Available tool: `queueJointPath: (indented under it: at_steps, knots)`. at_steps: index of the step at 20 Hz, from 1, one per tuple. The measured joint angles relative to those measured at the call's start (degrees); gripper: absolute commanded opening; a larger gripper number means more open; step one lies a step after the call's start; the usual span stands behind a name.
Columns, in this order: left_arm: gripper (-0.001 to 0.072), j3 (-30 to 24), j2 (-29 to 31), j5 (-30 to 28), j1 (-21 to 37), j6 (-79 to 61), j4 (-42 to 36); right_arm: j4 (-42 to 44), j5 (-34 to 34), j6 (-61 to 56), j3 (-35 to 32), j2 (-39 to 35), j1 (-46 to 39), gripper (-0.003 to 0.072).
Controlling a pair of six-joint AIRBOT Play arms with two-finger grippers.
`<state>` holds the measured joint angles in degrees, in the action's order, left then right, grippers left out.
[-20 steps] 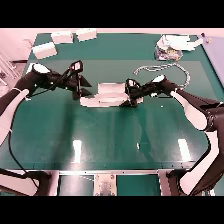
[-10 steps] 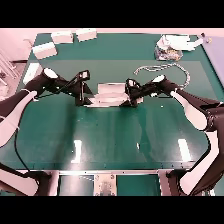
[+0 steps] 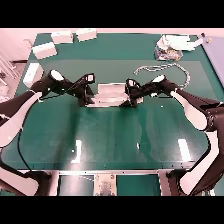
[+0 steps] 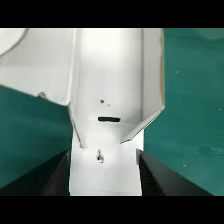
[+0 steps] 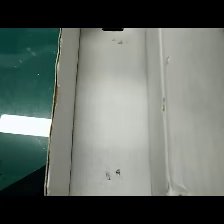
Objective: Fold the box and place the chain.
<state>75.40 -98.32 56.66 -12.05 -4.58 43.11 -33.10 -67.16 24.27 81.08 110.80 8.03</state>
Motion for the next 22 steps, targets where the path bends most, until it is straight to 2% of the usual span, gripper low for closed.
queueJointPath:
  at_steps: [5,6,7,8,15,22]
  knots:
    - [0.0486,0.0,-0.74,-0.94,-1.27,0.0,-0.04,0.0,0.0,-0.02,0.0,0.0,0.0,0.0581]
    - [0.045,0.0,-0.81,-1.33,-1.42,0.0,-0.04,0.0,0.0,-0.02,0.0,0.0,0.0,0.058]
    - [0.0332,0.0,-0.85,-1.42,-1.55,0.02,-0.02,0.0,0.0,-0.02,0.0,0.0,0.0,0.058]
    - [0.0289,0.0,-0.85,-1.7,-1.68,0.0,-0.04,0.0,0.0,-0.02,0.0,0.0,0.0,0.058]
    - [0.0289,0.0,-1.03,-2.86,-1.81,-0.22,-2.56,-0.02,0.0,-0.02,0.0,0.0,0.0,0.0581]
    - [0.0289,0.0,-2.62,-1.4,-1.81,-0.61,-5.9,-0.02,0.0,0.0,0.0,0.0,0.0,0.0581]
